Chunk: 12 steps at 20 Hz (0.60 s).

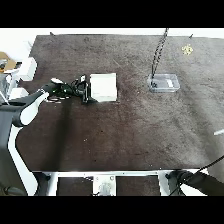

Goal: Fold the box and place the chain.

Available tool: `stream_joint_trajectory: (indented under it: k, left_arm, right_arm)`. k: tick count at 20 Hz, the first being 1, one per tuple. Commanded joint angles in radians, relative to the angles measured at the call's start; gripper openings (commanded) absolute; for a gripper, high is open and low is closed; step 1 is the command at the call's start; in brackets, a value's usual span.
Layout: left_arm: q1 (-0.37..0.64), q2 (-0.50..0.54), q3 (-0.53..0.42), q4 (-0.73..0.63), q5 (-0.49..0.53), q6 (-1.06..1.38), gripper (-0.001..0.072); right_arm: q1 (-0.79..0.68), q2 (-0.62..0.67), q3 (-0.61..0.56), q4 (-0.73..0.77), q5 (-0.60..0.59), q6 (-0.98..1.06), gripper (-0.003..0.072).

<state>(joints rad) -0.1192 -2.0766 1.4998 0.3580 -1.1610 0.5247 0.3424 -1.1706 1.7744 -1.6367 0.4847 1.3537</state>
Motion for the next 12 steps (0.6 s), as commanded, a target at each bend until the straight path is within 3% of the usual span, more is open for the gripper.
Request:
stream_joint_trajectory:
  k: [1, 12]
  left_arm:
    - [0.000, 0.000, 0.000, 0.000, 0.000, 0.000, 0.0224]
    - [0.000, 0.000, 0.000, 0.000, 0.000, 0.000, 0.0225]
  right_arm:
    - [0.072, -0.001, 0.000, -0.017, -0.108, -0.038, 0.0002]
    - [0.213, -0.134, -0.002, -0.009, -0.201, -0.049, 0.0003]
